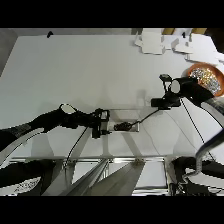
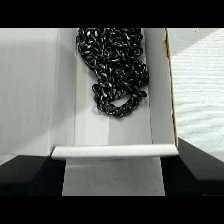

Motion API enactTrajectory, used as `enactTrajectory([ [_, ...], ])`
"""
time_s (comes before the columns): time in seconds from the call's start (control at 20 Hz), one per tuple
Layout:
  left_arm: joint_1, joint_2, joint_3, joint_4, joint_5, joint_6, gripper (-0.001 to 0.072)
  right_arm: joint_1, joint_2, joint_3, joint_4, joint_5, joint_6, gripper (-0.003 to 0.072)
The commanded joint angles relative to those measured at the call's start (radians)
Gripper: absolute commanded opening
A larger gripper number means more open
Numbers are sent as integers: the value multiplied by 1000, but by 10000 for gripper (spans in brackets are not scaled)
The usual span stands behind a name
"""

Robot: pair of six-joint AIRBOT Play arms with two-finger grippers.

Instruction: Fold the box and place the chain.

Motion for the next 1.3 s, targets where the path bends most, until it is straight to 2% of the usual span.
enactTrajectory([
  [0.0, 0, 1, 0, 0, 0, 0, 255, 0, 0, -1, 5, 38, -35, 19],
  [0.2, 0, 1, 0, 0, 0, 0, 255, 1, 18, -1, 10, 85, -51, 19],
  [0.35, 0, 1, 0, 0, 0, 0, 255, 1, 108, -1, 11, 87, -74, 19],
  [0.5, 0, 1, 0, 0, 0, 0, 255, 1, 250, -1, 85, 108, -150, 19],
  [0.8, 0, 1, 0, 0, 0, 0, 255, 7, 568, -1, 360, 183, -253, 19],
  [1.0, 0, 1, 0, 0, 0, 0, 255, 167, 678, -1, 377, 162, -230, 19],
  [1.25, 0, 1, 0, 0, 0, 0, 255, 391, 682, -1, 346, 19, -161, 19],
])
